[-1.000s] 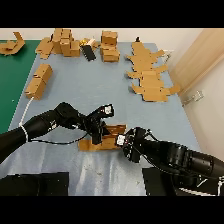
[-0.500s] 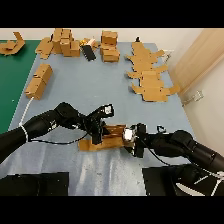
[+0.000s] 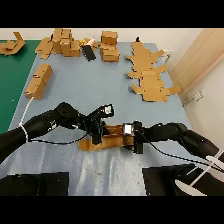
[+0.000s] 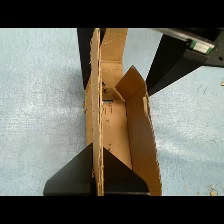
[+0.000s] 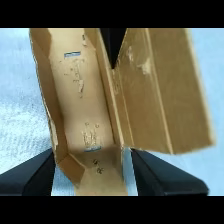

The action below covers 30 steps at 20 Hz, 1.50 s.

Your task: Fold the box.

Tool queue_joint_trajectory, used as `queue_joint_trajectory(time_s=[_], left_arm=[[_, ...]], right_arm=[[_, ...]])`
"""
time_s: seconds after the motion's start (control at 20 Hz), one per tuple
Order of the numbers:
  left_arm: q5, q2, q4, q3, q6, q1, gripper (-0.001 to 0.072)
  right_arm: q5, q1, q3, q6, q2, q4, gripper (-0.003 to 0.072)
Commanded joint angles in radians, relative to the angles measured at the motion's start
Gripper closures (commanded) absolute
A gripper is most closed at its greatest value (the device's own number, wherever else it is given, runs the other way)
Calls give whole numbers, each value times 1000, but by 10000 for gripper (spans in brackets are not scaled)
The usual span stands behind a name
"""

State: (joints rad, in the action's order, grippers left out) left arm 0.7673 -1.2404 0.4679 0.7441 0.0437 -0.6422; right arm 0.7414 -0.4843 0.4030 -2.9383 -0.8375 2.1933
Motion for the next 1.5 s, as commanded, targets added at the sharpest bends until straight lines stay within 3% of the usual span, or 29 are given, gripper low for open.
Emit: queue_joint_trajectory(time_s=[0.0,0.25,1.45], left_arm=[[0,0,0,1,0,0,696],[0,0,0,1,0,0,696],[0,0,0,1,0,0,696]], right_arm=[[27,20,32,-64,-85,40,-24],[27,19,37,-64,-158,56,-23],[-18,-22,36,-63,-161,35,-20]])
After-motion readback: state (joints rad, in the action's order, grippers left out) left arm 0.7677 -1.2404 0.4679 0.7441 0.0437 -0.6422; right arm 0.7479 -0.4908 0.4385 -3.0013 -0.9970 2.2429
